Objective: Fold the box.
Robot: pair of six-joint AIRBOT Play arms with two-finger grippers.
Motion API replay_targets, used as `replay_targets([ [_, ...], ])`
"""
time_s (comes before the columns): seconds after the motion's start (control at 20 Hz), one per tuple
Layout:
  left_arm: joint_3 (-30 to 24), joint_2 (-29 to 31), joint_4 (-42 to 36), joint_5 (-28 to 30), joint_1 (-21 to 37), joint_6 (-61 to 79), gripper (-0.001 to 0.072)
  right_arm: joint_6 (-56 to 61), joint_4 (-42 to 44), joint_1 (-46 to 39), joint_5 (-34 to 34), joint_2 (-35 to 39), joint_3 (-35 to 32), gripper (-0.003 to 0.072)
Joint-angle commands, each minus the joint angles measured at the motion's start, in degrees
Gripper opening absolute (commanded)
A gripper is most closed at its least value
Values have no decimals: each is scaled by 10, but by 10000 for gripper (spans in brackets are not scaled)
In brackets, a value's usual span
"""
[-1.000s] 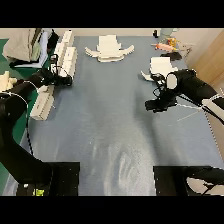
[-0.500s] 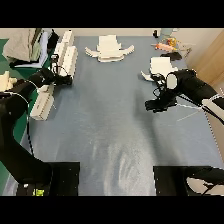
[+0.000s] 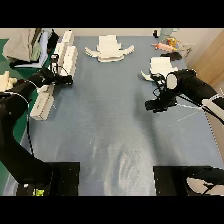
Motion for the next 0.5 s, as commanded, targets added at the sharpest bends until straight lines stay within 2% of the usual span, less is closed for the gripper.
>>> replay_targets([
  [0.0, 1, 16, 2, -35, 7, 0, 700, 0, 0, 0, 0, 0, 0, 6],
  [0.3, 1, 97, 3, -195, 49, 0, 700, 0, 0, 0, 0, 0, 0, 6],
  [0.45, 1, 146, 2, -248, 56, 0, 699, 0, 0, 0, 0, 0, 0, 7],
])
